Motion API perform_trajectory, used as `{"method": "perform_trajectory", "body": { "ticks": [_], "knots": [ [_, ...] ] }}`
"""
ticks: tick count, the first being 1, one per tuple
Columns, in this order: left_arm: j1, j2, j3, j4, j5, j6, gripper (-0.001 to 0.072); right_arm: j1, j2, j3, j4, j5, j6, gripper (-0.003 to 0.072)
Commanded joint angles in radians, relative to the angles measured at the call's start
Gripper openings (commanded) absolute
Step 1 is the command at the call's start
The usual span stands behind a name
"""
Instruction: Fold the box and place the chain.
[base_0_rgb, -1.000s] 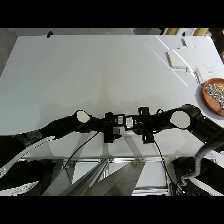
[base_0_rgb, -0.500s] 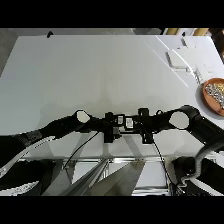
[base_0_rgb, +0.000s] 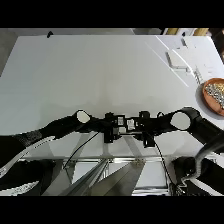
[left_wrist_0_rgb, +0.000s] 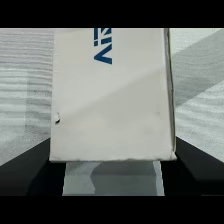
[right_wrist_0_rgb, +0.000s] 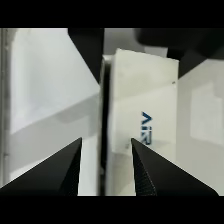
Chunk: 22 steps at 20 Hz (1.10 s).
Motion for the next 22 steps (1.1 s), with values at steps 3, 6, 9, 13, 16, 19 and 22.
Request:
{"method": "perform_trajectory", "body": {
  "ticks": [3, 6, 9, 13, 16, 19, 22],
  "knots": [
    [0.0, 0.001, 0.0, 0.0, 0.003, 0.001, 0.0332, 0.0, 0.06, 0.0, 0.026, 0.003, 0.009, 0.0336],
    [0.0, 0.001, 0.0, 0.0, 0.003, 0.001, 0.0331, 0.0, 0.062, 0.0, 0.082, -0.003, 0.008, 0.0178],
    [0.0, 0.001, 0.0, 0.0, 0.003, 0.001, 0.0331, -0.023, 0.062, 0.0, 0.09, -0.046, 0.012, 0.0072],
    [0.0, 0.001, 0.0, 0.0, 0.003, 0.001, 0.0331, -0.117, 0.054, 0.0, 0.088, -0.035, 0.029, 0.0019],
    [0.0, 0.001, 0.0, 0.0, 0.003, 0.001, 0.0331, -0.113, 0.011, -0.007, 0.096, 0.022, 0.026, 0.0019],
    [0.0, 0.001, 0.0, 0.0, 0.003, 0.001, 0.0331, -0.091, -0.035, -0.023, 0.096, 0.038, 0.032, 0.0019],
    [0.0, 0.001, 0.0, 0.0, 0.003, 0.001, 0.0331, -0.087, -0.06, -0.023, 0.092, 0.055, 0.037, 0.0019]
  ]
}}
